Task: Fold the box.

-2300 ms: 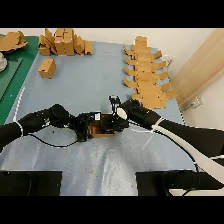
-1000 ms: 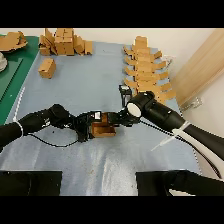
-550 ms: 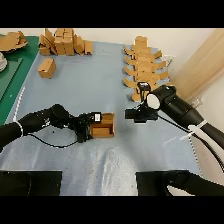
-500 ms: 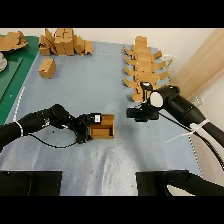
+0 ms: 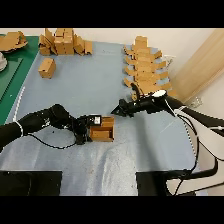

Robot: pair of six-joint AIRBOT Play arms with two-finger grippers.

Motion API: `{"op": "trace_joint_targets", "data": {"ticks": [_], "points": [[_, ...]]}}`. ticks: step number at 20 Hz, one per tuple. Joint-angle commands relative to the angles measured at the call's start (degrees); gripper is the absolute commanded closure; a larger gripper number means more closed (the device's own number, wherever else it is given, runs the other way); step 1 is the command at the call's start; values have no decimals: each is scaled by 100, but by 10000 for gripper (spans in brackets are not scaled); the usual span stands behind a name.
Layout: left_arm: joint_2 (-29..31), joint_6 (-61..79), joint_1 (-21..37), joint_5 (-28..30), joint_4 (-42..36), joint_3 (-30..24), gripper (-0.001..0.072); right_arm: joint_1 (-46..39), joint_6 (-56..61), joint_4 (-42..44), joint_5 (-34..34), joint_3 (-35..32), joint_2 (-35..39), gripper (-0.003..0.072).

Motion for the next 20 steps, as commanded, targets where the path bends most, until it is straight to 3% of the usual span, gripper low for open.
{"op": "trace_joint_targets", "data": {"ticks": [1,4,6,11,16,20], "points": [[2,4,0,0,4,4,208,164,-2094,1792,1768,-22,-695,684],[2,4,0,-9,4,4,208,605,-2341,1381,1939,-166,-319,684],[2,4,0,-7,4,4,208,931,-2400,671,1814,-369,109,684],[2,2,0,15,4,4,208,1434,-2393,-518,-66,-1211,992,684],[2,4,0,11,4,4,208,2236,-1998,-1718,-1191,-1215,1622,683],[2,4,-2,15,4,4,208,2332,-2094,-2011,-1845,-1204,2302,683]]}}
